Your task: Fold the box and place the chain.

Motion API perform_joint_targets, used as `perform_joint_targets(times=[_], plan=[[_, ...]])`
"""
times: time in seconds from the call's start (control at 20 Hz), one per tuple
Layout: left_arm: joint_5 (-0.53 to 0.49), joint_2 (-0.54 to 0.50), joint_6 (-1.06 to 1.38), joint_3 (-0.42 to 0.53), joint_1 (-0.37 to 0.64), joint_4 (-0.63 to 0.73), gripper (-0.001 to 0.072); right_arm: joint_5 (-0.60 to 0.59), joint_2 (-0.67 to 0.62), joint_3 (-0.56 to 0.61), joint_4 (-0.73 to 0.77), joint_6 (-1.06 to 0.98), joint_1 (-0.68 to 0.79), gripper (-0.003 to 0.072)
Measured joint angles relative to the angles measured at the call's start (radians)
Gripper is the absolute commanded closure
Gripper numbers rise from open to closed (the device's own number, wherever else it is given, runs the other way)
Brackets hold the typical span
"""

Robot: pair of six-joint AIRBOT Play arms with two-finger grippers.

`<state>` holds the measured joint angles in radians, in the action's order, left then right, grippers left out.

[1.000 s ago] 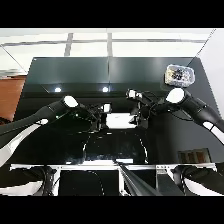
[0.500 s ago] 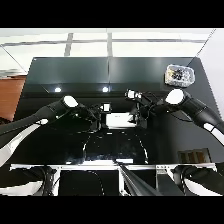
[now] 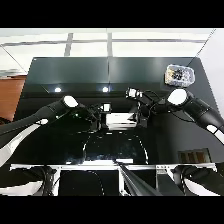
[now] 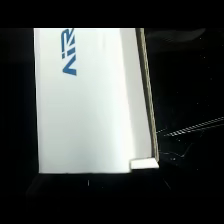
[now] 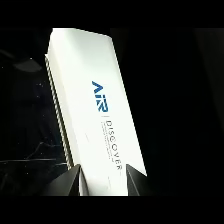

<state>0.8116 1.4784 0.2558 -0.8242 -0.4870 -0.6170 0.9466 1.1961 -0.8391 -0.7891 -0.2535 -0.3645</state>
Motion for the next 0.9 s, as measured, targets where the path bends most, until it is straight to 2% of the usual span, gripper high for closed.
perform_joint_targets(times=[0.9], plan=[[0.0,0.0,0.0,0.0,0.0,0.0,0.0302,0.027,0.0,0.0,-0.037,-0.001,0.0,0.0378]])
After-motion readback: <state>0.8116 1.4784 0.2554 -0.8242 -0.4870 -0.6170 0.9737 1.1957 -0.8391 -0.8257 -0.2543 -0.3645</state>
